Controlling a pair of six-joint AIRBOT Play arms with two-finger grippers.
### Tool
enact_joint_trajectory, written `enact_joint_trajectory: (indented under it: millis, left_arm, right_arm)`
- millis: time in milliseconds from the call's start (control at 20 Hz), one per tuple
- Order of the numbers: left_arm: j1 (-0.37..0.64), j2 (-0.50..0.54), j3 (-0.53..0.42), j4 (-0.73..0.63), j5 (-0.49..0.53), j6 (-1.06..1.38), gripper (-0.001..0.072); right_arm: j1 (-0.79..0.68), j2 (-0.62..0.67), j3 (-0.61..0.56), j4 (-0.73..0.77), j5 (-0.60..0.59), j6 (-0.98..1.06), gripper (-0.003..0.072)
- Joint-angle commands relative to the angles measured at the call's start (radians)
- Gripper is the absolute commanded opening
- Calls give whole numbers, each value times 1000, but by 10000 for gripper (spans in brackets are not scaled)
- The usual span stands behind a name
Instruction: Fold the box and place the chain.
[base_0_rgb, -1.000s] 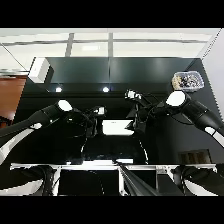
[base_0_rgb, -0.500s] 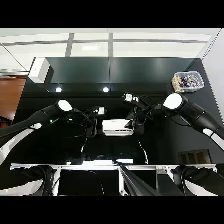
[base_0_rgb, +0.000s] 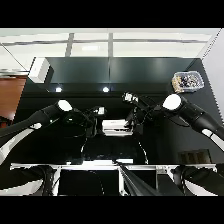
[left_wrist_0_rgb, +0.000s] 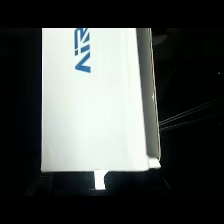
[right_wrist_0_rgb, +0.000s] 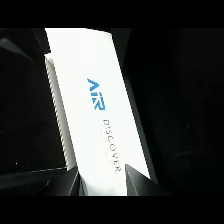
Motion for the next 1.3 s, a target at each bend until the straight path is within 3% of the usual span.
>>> enact_joint_trajectory:
  millis: [0, 200, 300, 1100, 1250]
  left_arm:
    - [0, -1, -1, 0, 0, -1, 352]
    - [0, -1, -1, 0, -1, -1, 353]
    - [0, -1, -1, 0, 0, -1, 352]
    - [0, -1, -1, 0, -1, -1, 353]
    - [0, -1, -1, 0, -1, -1, 353]
  right_arm:
    - [1, -1, -5, -2, 13, 7, 300]
    - [1, 0, -7, 3, 25, 23, 312]
    - [0, 0, -7, 2, 36, 31, 389]
    - [2, -18, -10, -42, 26, 47, 378]
    - [-13, 11, 42, -23, 110, 253, 377]
